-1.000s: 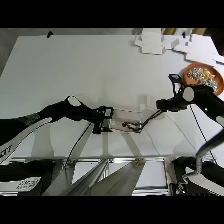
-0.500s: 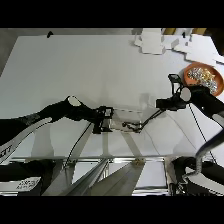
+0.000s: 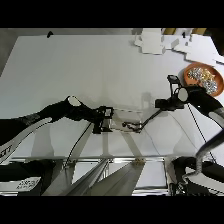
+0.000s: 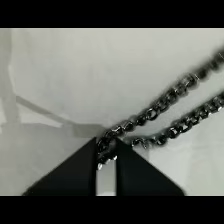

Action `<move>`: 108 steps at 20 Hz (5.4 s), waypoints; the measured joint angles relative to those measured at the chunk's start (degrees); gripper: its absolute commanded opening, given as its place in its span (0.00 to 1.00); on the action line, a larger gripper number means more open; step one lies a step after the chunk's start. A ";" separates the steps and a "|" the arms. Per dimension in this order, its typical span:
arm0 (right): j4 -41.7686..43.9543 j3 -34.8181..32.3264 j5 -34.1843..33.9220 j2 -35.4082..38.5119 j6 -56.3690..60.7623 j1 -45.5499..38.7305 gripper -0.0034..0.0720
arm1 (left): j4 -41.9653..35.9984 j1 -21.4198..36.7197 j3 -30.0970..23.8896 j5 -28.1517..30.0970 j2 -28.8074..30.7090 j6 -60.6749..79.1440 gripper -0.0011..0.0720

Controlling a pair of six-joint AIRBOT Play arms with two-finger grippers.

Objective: Fold the box and place the chain.

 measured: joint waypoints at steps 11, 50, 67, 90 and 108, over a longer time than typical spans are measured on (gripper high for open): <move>-0.04 0.00 5.77 12.31 -3.80 5.07 0.07 | 0.02 0.00 0.00 0.02 0.00 0.02 0.17; 8.41 0.02 -14.01 37.94 -1.20 42.36 0.07 | 0.02 0.00 0.00 0.00 0.00 0.00 0.17; 0.55 0.07 -2.60 18.47 10.05 42.36 0.07 | 0.02 0.00 0.00 0.00 0.00 0.02 0.17; -1.57 9.60 19.58 15.82 3.30 14.93 0.38 | 0.02 0.00 0.00 0.00 0.00 0.02 0.17; -2.64 -4.44 6.64 12.83 8.48 12.79 0.42 | 0.02 0.00 0.00 0.00 0.00 0.02 0.17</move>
